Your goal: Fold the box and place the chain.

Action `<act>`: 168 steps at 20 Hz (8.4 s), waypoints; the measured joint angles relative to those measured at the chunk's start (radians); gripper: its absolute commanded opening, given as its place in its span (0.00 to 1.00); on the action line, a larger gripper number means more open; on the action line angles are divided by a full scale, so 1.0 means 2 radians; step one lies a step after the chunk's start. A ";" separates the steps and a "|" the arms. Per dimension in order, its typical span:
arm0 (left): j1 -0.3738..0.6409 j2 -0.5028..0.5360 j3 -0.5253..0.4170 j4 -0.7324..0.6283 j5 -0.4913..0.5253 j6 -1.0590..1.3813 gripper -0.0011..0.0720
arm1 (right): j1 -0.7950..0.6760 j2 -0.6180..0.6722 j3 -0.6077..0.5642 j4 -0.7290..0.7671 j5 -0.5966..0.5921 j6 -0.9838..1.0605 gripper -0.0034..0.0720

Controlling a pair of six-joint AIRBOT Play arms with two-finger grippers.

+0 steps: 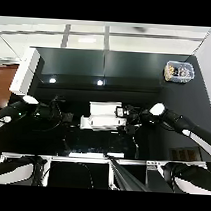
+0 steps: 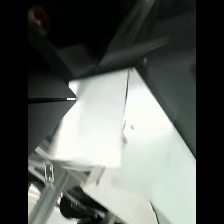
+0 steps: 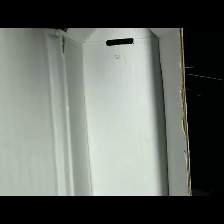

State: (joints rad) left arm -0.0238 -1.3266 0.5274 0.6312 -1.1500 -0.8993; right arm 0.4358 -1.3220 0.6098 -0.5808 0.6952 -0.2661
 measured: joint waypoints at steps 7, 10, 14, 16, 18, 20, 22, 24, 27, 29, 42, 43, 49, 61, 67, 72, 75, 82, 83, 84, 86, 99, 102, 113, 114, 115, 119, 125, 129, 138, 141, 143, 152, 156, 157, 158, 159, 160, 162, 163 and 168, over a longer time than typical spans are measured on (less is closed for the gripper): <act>-0.006 -0.005 0.009 0.045 0.024 -0.043 0.05 | 0.000 0.000 0.000 0.000 0.000 0.000 0.67; -0.029 -0.020 0.009 0.031 0.029 -0.045 0.05 | 0.000 0.000 0.000 0.000 0.000 0.000 0.67; -0.037 -0.032 0.010 -0.015 0.038 0.000 0.05 | 0.000 0.000 0.000 0.000 0.000 0.000 0.67; -0.030 -0.034 0.011 -0.044 0.035 0.026 0.19 | 0.000 0.000 0.000 0.000 -0.001 0.000 0.67; -0.020 -0.035 0.012 -0.064 0.012 0.043 0.80 | 0.000 0.000 0.000 0.000 0.000 0.000 0.67; -0.010 -0.035 0.012 -0.078 -0.007 0.054 0.88 | 0.000 0.000 0.000 0.000 0.000 0.000 0.67; -0.004 -0.036 0.012 -0.083 -0.012 0.060 0.88 | 0.000 0.000 0.000 0.000 0.000 0.000 0.67; -0.003 -0.036 0.012 -0.097 -0.022 0.064 0.88 | 0.000 0.000 0.000 0.000 0.000 0.000 0.67; -0.010 -0.036 0.020 -0.114 -0.029 0.067 0.88 | 0.000 0.000 0.000 0.000 0.000 0.000 0.67; -0.019 -0.036 0.031 -0.120 -0.035 0.067 0.87 | 0.000 0.000 0.000 0.000 0.000 0.000 0.67; -0.131 -0.036 0.151 0.023 -0.038 -0.126 0.69 | 0.000 0.000 0.000 0.000 0.000 0.000 0.67; -0.144 -0.036 0.162 0.039 -0.031 -0.149 0.69 | 0.000 0.000 0.000 0.000 0.000 0.000 0.67; -0.216 -0.036 0.210 0.149 0.003 -0.285 0.69 | 0.000 0.000 0.000 0.000 0.000 0.000 0.67; -0.302 -0.042 0.226 0.297 0.048 -0.472 0.69 | 0.000 0.000 0.000 0.000 0.000 0.000 0.67; -0.311 -0.043 0.226 0.337 0.050 -0.526 0.69 | 0.000 0.000 0.000 0.000 0.000 0.000 0.67; -0.316 -0.043 0.227 0.361 0.047 -0.566 0.69 | 0.000 0.000 0.000 0.000 0.000 0.000 0.67; -0.331 -0.043 0.231 0.384 0.046 -0.593 0.69 | 0.000 0.000 0.000 0.000 0.000 0.000 0.67; -0.367 -0.044 0.241 0.453 0.034 -0.703 0.69 | 0.000 0.000 0.000 0.000 0.000 0.000 0.67; -0.369 -0.047 0.243 0.457 0.032 -0.711 0.69 | 0.000 0.000 0.000 0.000 0.000 0.000 0.67; -0.370 -0.049 0.246 0.459 0.029 -0.717 0.69 | 0.000 0.000 0.000 0.000 0.000 0.000 0.67; -0.374 -0.058 0.253 0.461 0.019 -0.725 0.69 | 0.000 0.000 0.000 0.000 0.000 0.000 0.67; -0.397 -0.090 0.282 0.464 0.003 -0.745 0.50 | 0.000 0.000 0.000 0.000 0.000 0.000 0.67; -0.397 -0.094 0.282 0.464 -0.002 -0.746 0.43 | 0.000 0.000 0.000 0.000 0.000 0.000 0.67; -0.397 -0.096 0.282 0.448 0.018 -0.748 0.69 | 0.000 0.000 0.000 0.000 0.000 -0.001 0.67; -0.397 -0.096 0.282 0.449 0.017 -0.750 0.69 | 0.000 0.000 0.000 0.000 0.000 -0.001 0.67; -0.397 -0.096 0.282 0.449 0.016 -0.753 0.67 | 0.000 0.000 0.000 0.000 0.000 0.000 0.67; -0.397 -0.096 0.282 0.452 0.004 -0.756 0.05 | 0.000 0.000 0.000 0.000 0.000 0.001 0.67; -0.397 -0.096 0.282 0.450 0.012 -0.756 0.05 | 0.000 0.002 0.000 0.000 -0.002 0.002 0.94; -0.394 -0.096 0.282 0.451 0.012 -0.747 0.05 | 0.000 0.031 -0.001 -0.031 0.004 0.011 0.94; -0.393 -0.096 0.282 0.452 0.009 -0.741 0.05 | -0.005 0.071 -0.001 -0.085 0.025 0.034 0.45; -0.393 -0.096 0.282 0.452 0.009 -0.741 0.05 | -0.005 0.072 -0.001 -0.088 0.031 0.038 0.31; -0.393 -0.096 0.282 0.452 0.009 -0.741 0.05 | -0.005 0.072 -0.001 -0.079 0.033 0.040 0.31; -0.393 -0.096 0.282 0.452 0.009 -0.741 0.05 | 0.011 0.036 -0.001 0.040 0.021 0.052 0.31; -0.393 -0.096 0.282 0.451 0.011 -0.742 0.05 | 0.011 0.033 -0.001 0.030 0.019 0.093 0.35; -0.393 -0.096 0.282 0.451 0.011 -0.742 0.05 | 0.011 0.032 -0.001 0.026 0.020 0.102 0.39; -0.393 -0.096 0.282 0.451 0.011 -0.741 0.05 | 0.011 0.032 -0.001 0.025 0.022 0.111 0.65; -0.393 -0.096 0.282 0.451 0.010 -0.741 0.05 | 0.011 0.032 -0.001 0.023 0.023 0.119 0.68; -0.393 -0.096 0.282 0.451 0.010 -0.741 0.05 | 0.011 0.032 -0.001 0.021 0.024 0.124 0.24; -0.392 -0.096 0.282 0.451 0.011 -0.742 0.05 | 0.010 0.034 -0.001 0.017 0.032 0.139 0.07; -0.392 -0.096 0.282 0.451 0.013 -0.742 0.05 | 0.009 0.038 -0.001 0.015 0.033 0.151 0.07; -0.393 -0.096 0.282 0.451 0.012 -0.743 0.05 | -0.053 0.104 0.007 -0.051 0.065 0.327 0.07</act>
State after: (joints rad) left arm -0.8089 -1.5188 1.0912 1.5322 -1.1252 -2.3848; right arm 0.3305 -1.1141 0.6247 -0.6819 0.8261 0.3885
